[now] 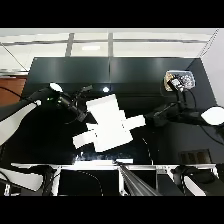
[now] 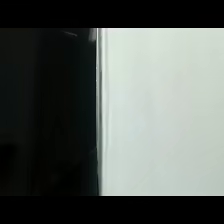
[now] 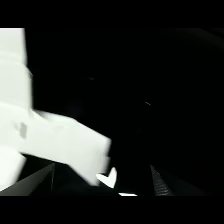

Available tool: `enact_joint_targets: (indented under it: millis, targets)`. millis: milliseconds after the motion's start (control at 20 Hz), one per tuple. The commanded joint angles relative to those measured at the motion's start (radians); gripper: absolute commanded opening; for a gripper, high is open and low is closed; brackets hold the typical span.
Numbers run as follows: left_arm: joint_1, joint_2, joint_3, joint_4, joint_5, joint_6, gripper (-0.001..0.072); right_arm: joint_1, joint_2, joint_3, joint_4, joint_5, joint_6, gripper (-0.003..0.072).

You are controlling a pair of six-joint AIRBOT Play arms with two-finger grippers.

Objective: Fold the box and place the chain.

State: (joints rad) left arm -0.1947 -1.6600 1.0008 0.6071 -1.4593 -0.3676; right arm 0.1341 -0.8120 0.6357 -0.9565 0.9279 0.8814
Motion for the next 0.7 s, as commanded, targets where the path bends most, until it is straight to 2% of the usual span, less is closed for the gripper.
enact_joint_targets:
  millis: [0, 150, 200, 300, 450, 650]
  targets:
    - [-0.079, 0.125, -0.029, 0.022, 0.129, 0.086, 0.0025, -0.047, -0.002, 0.065, -0.217, 0.156, -0.08, 0.0683]
    - [-0.155, 0.261, -0.113, 0.014, 0.439, 0.242, 0.0026, -0.047, -0.002, 0.042, -0.208, 0.159, -0.084, 0.0684]
    - [-0.18, 0.284, -0.139, 0.019, 0.492, 0.347, 0.0028, -0.047, -0.002, 0.028, -0.203, 0.158, -0.114, 0.0683]
    - [-0.225, 0.273, -0.153, 0.1, 0.474, 0.523, 0.0029, -0.039, -0.002, -0.005, -0.198, 0.152, -0.212, 0.0683]
    - [-0.274, 0.239, -0.156, 0.13, 0.492, 0.491, 0.0028, 0.006, -0.002, -0.048, -0.196, 0.113, -0.281, 0.0683]
    - [-0.284, 0.232, -0.177, 0.125, 0.596, 0.491, 0.0028, 0.109, -0.003, -0.112, -0.103, 0.006, -0.387, 0.0683]
